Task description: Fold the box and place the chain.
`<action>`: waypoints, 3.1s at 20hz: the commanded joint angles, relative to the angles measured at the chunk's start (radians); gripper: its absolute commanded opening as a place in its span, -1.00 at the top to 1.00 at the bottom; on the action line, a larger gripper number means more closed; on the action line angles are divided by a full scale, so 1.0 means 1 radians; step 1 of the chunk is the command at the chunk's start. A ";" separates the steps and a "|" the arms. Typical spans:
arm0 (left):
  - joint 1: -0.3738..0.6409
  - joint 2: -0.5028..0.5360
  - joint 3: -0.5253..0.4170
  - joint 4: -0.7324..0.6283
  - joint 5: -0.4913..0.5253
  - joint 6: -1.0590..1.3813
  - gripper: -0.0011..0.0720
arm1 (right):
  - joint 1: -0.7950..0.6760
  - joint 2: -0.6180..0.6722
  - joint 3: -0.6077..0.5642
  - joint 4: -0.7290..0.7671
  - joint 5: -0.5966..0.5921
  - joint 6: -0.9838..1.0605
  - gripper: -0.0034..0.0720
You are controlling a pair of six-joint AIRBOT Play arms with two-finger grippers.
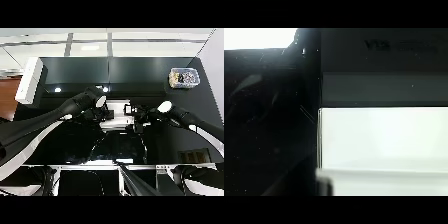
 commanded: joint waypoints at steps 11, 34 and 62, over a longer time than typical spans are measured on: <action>-0.002 -0.018 0.000 -0.013 -0.027 -0.052 0.28 | 0.000 0.000 0.001 0.000 0.000 0.000 0.47; -0.001 -0.018 0.000 -0.012 -0.015 0.002 0.90 | -0.007 0.122 0.006 -0.153 0.064 0.036 0.42; -0.001 -0.018 0.000 -0.016 0.002 0.002 0.90 | -0.644 0.209 0.098 -0.340 0.285 1.456 0.88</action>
